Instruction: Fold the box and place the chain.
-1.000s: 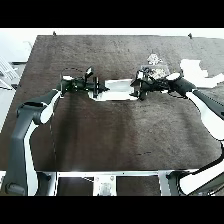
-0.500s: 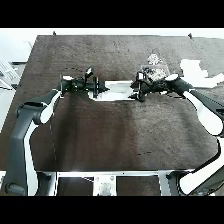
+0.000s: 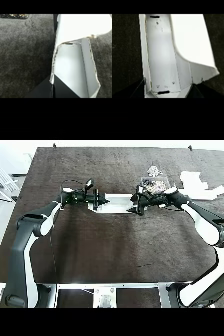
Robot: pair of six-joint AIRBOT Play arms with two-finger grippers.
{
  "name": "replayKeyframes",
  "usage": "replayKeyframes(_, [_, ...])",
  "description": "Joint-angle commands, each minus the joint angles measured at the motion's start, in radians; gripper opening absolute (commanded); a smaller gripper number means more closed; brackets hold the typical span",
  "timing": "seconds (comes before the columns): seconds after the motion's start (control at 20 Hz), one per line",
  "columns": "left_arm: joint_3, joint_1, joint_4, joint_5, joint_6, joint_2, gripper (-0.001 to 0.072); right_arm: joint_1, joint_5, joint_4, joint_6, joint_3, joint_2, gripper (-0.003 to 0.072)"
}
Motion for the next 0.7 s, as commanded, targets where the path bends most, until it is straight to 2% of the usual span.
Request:
replayKeyframes(0.0, [0.0,-0.001,0.0,0.002,0.0,0.0,0.0023,-0.005,0.015,0.019,-0.042,0.012,-0.027,0.0639])
replayKeyframes(0.15, [0.0,-0.001,0.0,0.002,0.0,0.0,0.0023,-0.005,0.054,0.026,-0.044,0.038,-0.044,0.065])
replayKeyframes(0.2, [0.0,-0.001,0.0,0.002,0.0,0.0,0.0023,-0.006,0.076,0.026,-0.043,0.052,-0.053,0.0679])
replayKeyframes(0.4, [0.0,-0.001,0.0,0.002,0.0,0.0,0.0023,-0.006,0.157,0.026,-0.023,0.116,-0.097,0.0679])
replayKeyframes(0.65, [0.0,-0.001,0.0,0.002,0.0,0.0,0.0023,-0.019,0.202,0.023,-0.018,0.162,-0.14,0.068])
